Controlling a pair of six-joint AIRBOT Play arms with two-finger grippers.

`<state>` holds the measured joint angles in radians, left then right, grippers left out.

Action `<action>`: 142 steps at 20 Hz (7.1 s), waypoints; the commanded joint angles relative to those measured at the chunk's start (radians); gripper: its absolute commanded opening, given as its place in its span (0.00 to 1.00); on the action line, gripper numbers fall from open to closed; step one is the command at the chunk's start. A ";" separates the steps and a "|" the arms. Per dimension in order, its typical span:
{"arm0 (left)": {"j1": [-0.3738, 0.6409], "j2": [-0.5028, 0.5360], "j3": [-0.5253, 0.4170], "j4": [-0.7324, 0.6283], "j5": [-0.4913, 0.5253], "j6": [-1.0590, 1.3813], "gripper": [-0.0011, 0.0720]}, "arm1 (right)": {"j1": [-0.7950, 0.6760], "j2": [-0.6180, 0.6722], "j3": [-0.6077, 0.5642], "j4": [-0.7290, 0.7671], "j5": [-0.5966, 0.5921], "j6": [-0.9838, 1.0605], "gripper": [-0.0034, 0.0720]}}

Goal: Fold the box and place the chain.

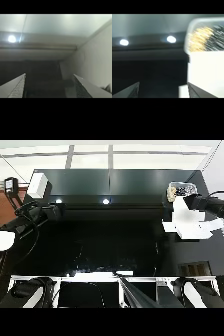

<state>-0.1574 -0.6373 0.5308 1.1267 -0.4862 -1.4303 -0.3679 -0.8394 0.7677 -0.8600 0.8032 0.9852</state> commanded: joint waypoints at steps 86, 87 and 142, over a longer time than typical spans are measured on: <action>0.066 -0.829 0.349 -0.581 -0.678 0.585 0.98 | 0.401 -0.150 -0.339 0.639 0.094 -0.453 0.07; 0.066 -0.856 0.362 -0.597 -0.683 0.597 0.98 | 0.401 -0.150 -0.339 0.639 0.094 -0.449 0.07; -0.220 -0.783 0.288 -0.607 -0.402 1.813 0.05 | 0.629 -0.150 -0.164 0.076 0.098 -0.433 1.00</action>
<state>-0.3679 -1.4181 0.8219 0.5014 -0.9070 0.3489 0.1951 -0.9890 0.6613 -0.8070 0.9310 0.5980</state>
